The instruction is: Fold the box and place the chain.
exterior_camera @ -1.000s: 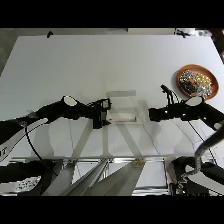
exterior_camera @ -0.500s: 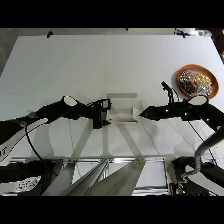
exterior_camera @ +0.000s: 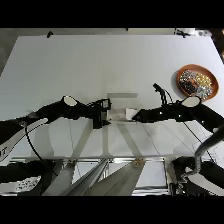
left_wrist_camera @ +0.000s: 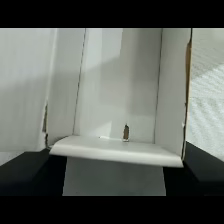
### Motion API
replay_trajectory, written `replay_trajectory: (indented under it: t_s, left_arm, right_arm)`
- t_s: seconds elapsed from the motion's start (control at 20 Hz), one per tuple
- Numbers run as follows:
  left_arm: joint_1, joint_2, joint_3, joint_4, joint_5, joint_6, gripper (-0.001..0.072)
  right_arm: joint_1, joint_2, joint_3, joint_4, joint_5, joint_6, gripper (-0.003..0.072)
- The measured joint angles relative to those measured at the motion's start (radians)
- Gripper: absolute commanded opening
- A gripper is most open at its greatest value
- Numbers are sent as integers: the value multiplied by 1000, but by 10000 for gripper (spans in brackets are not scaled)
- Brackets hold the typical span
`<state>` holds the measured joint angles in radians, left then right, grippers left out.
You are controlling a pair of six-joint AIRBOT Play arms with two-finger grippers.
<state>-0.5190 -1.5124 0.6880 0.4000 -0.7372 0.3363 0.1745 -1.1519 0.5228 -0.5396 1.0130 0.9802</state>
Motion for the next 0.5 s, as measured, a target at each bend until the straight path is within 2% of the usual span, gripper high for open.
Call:
replay_trajectory:
  t_s: [0.35, 0.5]
  left_arm:
    - [0, 0, 0, 0, 0, 0, 210]
    - [0, 0, 0, 1, 0, 1, 210]
  right_arm:
    - [148, 0, 109, -251, -132, 272, 470]
    - [203, 0, 142, -416, -148, 430, 469]
